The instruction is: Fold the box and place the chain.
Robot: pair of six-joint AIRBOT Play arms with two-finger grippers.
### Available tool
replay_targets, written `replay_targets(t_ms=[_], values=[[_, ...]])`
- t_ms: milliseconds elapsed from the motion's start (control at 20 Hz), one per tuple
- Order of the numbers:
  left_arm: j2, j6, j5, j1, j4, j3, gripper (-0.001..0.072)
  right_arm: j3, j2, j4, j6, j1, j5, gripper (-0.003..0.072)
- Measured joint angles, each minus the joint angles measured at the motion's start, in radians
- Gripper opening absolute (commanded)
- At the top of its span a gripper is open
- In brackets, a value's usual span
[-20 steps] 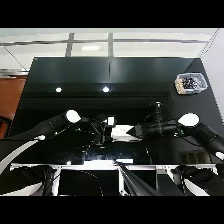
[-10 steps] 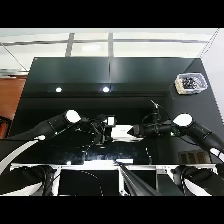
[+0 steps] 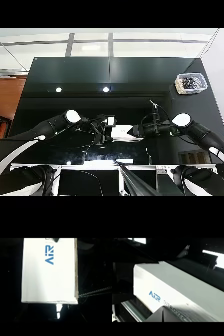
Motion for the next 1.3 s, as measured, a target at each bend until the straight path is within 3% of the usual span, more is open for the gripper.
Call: replay_targets(t_ms=[150,350,400,450,500,850,1100,1300], values=[[0.0,0.001,-0.006,0.0,-0.001,0.0,0.0323,0.034,0.027,-0.016,-0.033,-0.01,0.034,0.0004],[0.001,0.001,-0.014,0.0,0.0,0.0,0.0331,0.109,0.102,-0.006,-0.051,-0.099,0.191,0.0004],[0.004,-0.002,-0.02,0.0,0.003,0.0,0.0426,0.126,0.125,-0.02,-0.051,-0.136,0.231,0.0004],[0.01,-0.005,-0.027,0.0,0.009,0.0,0.0609,0.142,0.151,-0.039,-0.05,-0.179,0.268,0.0004],[0.018,-0.009,-0.032,0.0,0.018,0.0,0.0708,0.154,0.175,-0.051,-0.047,-0.223,0.3,0.0004],[0.158,-0.167,-0.073,0.023,0.135,-0.001,0.0708,0.183,0.29,-0.109,-0.035,-0.541,0.467,0.0004],[0.245,-0.306,-0.127,-0.009,0.18,0.031,0.0699,0.186,0.308,-0.114,-0.042,-0.614,0.459,0.0005],[0.196,-0.411,-0.097,-0.089,0.187,0.111,0.0699,0.186,0.311,-0.126,-0.047,-0.627,0.388,0.0005]])
